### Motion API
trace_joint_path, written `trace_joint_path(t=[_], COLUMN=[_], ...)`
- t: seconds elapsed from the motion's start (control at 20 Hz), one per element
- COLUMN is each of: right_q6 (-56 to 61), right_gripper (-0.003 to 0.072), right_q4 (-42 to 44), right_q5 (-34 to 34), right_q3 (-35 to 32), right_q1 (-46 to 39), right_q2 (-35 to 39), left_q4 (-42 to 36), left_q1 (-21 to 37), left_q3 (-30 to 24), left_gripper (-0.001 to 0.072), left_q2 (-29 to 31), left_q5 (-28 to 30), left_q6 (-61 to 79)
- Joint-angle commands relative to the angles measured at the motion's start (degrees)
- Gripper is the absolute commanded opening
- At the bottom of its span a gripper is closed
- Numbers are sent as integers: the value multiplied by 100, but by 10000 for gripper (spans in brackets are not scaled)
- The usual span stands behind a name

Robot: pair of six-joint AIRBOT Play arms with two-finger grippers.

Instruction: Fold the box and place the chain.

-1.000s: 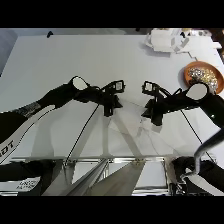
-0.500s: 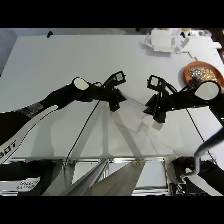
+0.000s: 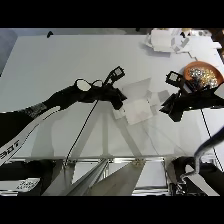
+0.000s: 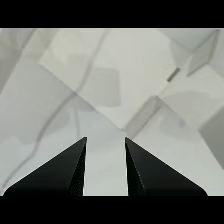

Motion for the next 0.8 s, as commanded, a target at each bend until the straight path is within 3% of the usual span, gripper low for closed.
trace_joint_path(t=[0.0,0.05,0.15,0.6,0.65,0.75], right_q6=[-50,-92,-136,-348,-350,-483], right_gripper=[261,261,261,258,251,160], right_q4=[-33,-15,118,363,358,367], right_q5=[-15,-15,-20,177,170,184], right_q3=[4,4,4,-7,-37,-208], right_q1=[-186,-186,-186,-184,-186,-173], right_q2=[13,13,13,-87,-114,-144], left_q4=[407,533,791,850,852,852], left_q1=[-55,-55,-44,-44,-44,-44], left_q3=[2,2,2,4,2,2], left_gripper=[2,2,2,6,7,7], left_q2=[-7,-11,-17,-243,-243,-243], left_q5=[-761,-1178,-1386,-1145,-1097,-1008], left_q6=[1130,1567,1631,2103,2103,2103])
